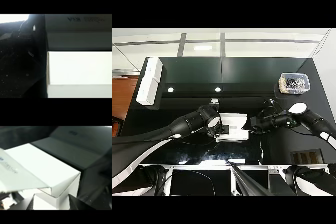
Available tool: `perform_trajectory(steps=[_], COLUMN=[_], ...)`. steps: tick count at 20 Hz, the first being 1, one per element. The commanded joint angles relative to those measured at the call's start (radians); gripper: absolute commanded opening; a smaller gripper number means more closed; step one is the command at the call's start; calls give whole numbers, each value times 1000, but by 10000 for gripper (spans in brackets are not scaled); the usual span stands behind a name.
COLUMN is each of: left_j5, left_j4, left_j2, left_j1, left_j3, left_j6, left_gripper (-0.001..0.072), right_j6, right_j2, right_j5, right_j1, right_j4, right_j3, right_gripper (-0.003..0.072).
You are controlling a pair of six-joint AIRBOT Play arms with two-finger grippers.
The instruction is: Fold the box and place the chain.
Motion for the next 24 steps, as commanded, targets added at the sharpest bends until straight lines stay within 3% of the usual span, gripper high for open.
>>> perform_trajectory(steps=[1, 11, 13, 17, 24], left_j5=[2, 2, 2, 2, 2], left_j4=[0, 0, 0, 0, 4], left_j2=[-1, -2, -2, -2, -2], left_j1=[0, 0, 0, 0, 0], left_j3=[-1, -1, -1, -1, -1], left_j6=[0, 0, 0, 1, 0], left_gripper=[25, 25, 25, 25, 25], right_j6=[219, 854, 961, 1082, 1175], right_j2=[0, -1, -3, -5, -54], right_j5=[-78, -124, -96, -12, -11], right_j1=[113, 426, 480, 530, 566], right_j4=[-188, -715, -800, -827, -888], right_j3=[60, 217, 244, 246, 279], right_gripper=[490, 484, 308, 308, 307])
